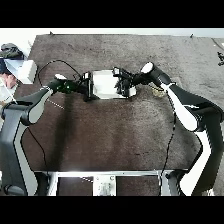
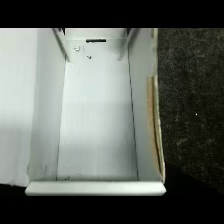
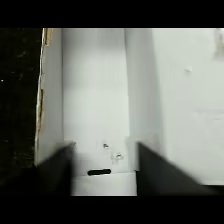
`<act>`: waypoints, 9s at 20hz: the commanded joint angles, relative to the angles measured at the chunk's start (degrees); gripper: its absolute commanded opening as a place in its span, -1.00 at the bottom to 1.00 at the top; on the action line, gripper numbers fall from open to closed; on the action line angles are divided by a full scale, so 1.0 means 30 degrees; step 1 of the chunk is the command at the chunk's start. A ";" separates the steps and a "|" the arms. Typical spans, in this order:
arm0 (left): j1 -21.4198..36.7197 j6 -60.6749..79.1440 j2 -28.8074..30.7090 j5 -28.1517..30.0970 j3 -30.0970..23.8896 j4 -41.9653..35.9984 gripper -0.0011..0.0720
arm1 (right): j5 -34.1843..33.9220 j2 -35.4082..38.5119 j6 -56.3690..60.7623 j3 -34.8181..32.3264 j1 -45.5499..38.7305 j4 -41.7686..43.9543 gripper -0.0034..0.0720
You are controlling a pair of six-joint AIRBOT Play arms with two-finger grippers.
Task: Fold the box and place the chain.
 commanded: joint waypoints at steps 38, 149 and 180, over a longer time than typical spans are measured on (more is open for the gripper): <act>-0.0007 0.0007 -0.0007 -0.0022 0.0000 0.0015 -0.03 | 0.4146 -0.0437 2.0779 0.0022 -0.2761 0.0714 -0.37; -0.0007 0.0007 -0.0007 -0.0022 0.0000 0.0015 -0.03 | 0.4801 -0.1734 3.6326 0.5843 0.4160 -1.3886 0.41; -0.0007 0.0007 -0.0007 -0.0022 0.0000 0.0015 -0.03 | -0.1042 0.5865 2.8159 -0.4590 -0.5646 -1.2364 -0.12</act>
